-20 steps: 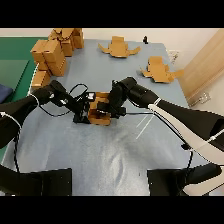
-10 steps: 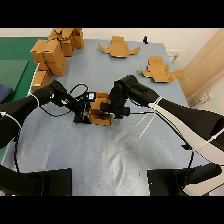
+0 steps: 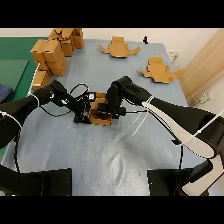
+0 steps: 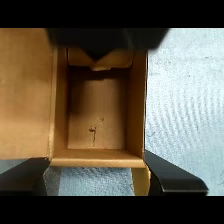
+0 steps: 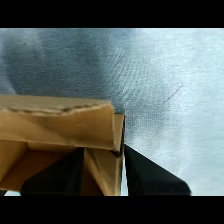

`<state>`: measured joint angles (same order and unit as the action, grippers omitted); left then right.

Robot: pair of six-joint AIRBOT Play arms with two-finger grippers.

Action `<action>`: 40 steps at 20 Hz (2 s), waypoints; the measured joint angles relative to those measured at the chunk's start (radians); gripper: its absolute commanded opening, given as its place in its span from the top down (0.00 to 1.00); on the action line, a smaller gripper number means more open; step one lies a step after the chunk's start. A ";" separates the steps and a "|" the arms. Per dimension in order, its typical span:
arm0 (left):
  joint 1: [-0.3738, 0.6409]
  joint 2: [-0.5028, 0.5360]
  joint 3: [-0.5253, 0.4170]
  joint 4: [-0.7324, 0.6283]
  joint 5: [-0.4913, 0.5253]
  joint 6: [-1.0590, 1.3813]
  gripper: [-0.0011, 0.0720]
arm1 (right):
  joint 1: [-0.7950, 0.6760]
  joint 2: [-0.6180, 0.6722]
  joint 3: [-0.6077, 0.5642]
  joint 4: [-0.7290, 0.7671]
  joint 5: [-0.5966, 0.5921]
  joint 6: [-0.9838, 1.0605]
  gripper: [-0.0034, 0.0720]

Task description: Fold the box.

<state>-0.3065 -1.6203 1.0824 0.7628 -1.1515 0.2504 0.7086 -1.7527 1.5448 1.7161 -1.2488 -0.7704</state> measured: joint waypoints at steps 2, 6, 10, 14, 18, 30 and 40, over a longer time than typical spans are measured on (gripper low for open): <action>0.000 0.000 0.000 0.000 0.000 -0.001 0.96 | 0.001 -0.029 0.035 -0.002 -0.042 0.000 0.59; 0.000 0.000 0.000 0.000 0.000 -0.005 0.96 | 0.006 -0.055 0.069 -0.020 -0.132 0.019 0.95; 0.000 0.000 0.000 0.000 -0.006 -0.008 0.96 | 0.018 -0.062 0.099 -0.035 -0.164 0.027 0.95; 0.000 0.000 0.000 0.000 -0.001 -0.008 0.96 | 0.022 -0.062 0.134 -0.038 -0.156 0.027 0.63; 0.001 0.000 0.000 0.002 -0.001 -0.010 0.96 | 0.021 -0.072 0.146 -0.042 -0.172 0.030 0.94; 0.001 0.000 0.000 0.001 -0.002 -0.013 0.96 | 0.033 -0.138 0.184 -0.045 -0.237 0.015 0.79; 0.001 0.000 0.000 -0.001 -0.003 -0.018 0.96 | 0.027 -0.103 0.233 -0.075 -0.238 -0.032 0.34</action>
<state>-0.3058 -1.6203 1.0824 0.7620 -1.1549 0.2325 0.7357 -1.8557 1.7779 1.6409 -1.4864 -0.8028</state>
